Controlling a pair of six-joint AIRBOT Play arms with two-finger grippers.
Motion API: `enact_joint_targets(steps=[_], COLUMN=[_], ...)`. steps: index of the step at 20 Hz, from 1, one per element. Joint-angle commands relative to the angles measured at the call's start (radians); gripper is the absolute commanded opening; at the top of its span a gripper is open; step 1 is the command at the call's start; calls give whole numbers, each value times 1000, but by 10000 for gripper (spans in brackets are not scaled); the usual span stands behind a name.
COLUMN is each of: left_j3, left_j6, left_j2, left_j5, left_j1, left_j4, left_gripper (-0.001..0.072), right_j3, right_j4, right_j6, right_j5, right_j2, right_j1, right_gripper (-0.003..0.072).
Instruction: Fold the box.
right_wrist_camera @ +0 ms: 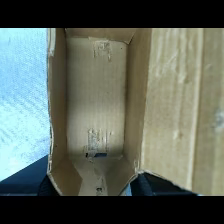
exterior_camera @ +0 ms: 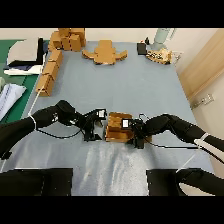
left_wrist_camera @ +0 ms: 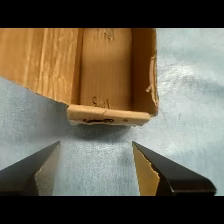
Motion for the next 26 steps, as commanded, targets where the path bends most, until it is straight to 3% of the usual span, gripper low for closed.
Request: enact_joint_targets(steps=[1, 12, 26], left_j3=[-2, -1, 10], left_j6=[21, 24, 47], left_j2=[-6, -5, -23], left_j5=[32, -10, 26], left_j1=[-27, -36, -78], left_j4=[-25, -38, -118], left_gripper=[694, 694, 694], right_j3=[0, 0, 0], right_j4=[0, 0, 0], right_j6=[0, 1, 0], right_j5=[0, 0, 0], right_j2=[0, 0, 0], right_j1=[0, 0, 0], right_gripper=[499, 499, 499])
